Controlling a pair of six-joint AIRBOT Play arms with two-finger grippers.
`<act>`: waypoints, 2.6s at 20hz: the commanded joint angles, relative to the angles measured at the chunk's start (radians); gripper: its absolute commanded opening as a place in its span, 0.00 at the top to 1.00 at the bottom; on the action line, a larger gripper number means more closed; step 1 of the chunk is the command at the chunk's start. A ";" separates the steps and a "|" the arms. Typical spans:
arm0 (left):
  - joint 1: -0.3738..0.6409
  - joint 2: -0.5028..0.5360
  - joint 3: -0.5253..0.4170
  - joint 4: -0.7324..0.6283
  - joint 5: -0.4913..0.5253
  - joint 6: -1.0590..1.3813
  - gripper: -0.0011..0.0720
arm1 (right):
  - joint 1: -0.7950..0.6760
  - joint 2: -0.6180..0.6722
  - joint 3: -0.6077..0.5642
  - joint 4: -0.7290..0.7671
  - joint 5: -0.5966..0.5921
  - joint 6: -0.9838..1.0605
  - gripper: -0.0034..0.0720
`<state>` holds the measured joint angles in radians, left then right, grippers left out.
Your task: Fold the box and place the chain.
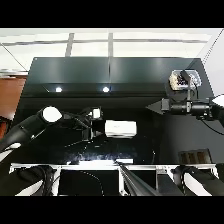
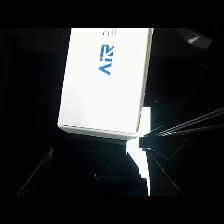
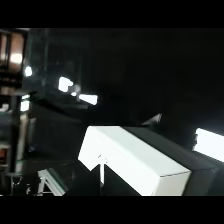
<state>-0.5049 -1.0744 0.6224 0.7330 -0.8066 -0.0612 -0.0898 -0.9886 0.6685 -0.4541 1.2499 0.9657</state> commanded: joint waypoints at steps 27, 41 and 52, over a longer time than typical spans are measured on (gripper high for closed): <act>-0.194 -0.323 0.310 0.044 -0.014 -0.265 0.02 | -0.032 0.012 0.001 -0.082 -0.050 0.011 0.91; -0.208 -0.309 0.310 0.089 -0.009 -0.264 0.01 | -0.032 0.012 0.001 -0.082 -0.050 0.019 0.91; -0.239 -0.303 0.324 0.153 0.016 -0.265 0.02 | -0.032 0.012 0.001 -0.082 -0.041 0.026 0.91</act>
<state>-0.7460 -1.3788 0.9379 0.8757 -0.7918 -0.3256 -0.1211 -0.9775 0.6685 -0.5362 1.2045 0.9913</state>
